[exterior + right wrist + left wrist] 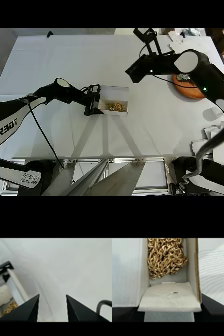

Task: Fold the box and place the chain.

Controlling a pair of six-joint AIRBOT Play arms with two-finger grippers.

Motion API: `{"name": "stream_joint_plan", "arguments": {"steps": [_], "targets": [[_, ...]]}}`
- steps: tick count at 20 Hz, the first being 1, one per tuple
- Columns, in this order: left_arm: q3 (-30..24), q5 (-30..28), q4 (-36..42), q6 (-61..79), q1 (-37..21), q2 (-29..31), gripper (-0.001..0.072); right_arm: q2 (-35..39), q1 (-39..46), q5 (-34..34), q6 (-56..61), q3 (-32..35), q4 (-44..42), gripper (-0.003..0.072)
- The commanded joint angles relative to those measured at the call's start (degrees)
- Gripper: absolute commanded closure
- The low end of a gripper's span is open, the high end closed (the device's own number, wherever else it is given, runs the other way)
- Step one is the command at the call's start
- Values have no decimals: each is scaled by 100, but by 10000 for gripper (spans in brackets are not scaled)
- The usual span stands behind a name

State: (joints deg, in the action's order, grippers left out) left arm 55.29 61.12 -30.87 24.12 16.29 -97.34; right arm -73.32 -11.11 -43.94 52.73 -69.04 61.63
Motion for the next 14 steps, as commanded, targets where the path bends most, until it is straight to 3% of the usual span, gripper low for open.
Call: {"name": "stream_joint_plan", "arguments": {"steps": [1, 5, 11, 14], "targets": [[2, 0, -2, 0, 0, 4, 371, -540, 256, -20, 136, -81, 11, 330], [2, -2, -2, 0, 0, 4, 371, -1182, 216, -120, 144, -271, -151, 330], [2, 0, -2, 2, 0, 4, 371, -1567, -72, -977, -616, -282, -505, 304], [2, 0, -2, 2, 0, 4, 371, -1626, -254, -1067, -1025, -282, -815, 300]]}}
